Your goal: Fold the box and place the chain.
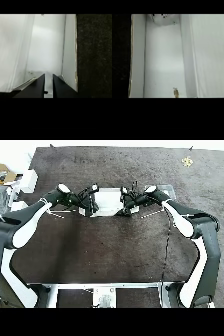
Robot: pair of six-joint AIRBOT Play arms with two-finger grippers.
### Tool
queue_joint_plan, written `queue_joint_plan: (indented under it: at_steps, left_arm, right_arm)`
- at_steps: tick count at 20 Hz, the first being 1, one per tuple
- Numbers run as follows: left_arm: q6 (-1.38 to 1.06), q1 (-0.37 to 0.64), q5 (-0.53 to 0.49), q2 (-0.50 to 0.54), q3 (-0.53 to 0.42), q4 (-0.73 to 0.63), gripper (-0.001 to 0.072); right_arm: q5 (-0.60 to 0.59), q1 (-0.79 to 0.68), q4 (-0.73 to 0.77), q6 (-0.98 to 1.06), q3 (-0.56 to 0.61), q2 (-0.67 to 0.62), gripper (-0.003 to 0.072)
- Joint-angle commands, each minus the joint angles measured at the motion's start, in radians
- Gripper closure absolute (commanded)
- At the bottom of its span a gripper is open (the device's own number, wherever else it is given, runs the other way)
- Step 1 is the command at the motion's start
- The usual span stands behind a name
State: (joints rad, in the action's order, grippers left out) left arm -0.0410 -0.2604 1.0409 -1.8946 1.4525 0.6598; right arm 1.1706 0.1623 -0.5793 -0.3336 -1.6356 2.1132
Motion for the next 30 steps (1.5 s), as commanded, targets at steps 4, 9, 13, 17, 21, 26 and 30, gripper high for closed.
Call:
queue_joint_plan:
  at_steps: [4, 9, 13, 17, 21, 26, 30]
  left_arm:
    - [0.252, 0.073, 0.173, 0.005, 0.105, 0.073, 0.0698]
    - [0.566, 0.151, 0.227, 0.039, 0.210, 0.080, 0.0700]
    - [0.908, 0.169, 0.086, 0.155, 0.209, 0.216, 0.0701]
    - [1.112, 0.232, 0.135, 0.175, 0.182, 0.243, 0.0699]
    - [1.193, 0.301, 0.145, 0.174, 0.042, 0.233, 0.0699]
    - [1.184, 0.305, 0.129, 0.158, -0.098, 0.166, 0.0699]
    - [1.149, 0.305, 0.146, 0.109, -0.125, 0.082, 0.0698]
  right_arm:
    - [0.000, 0.001, -0.001, -0.003, 0.000, 0.000, 0.0239]
    - [0.000, 0.000, -0.001, -0.003, 0.000, 0.000, 0.0239]
    - [0.000, 0.001, -0.001, -0.003, 0.000, 0.000, 0.0239]
    - [0.000, 0.001, -0.001, -0.003, 0.000, 0.000, 0.0239]
    - [0.000, 0.000, -0.001, -0.003, 0.000, 0.000, 0.0239]
    - [0.000, 0.001, -0.001, -0.003, 0.000, 0.000, 0.0239]
    - [0.000, 0.001, -0.001, -0.003, 0.000, 0.000, 0.0239]
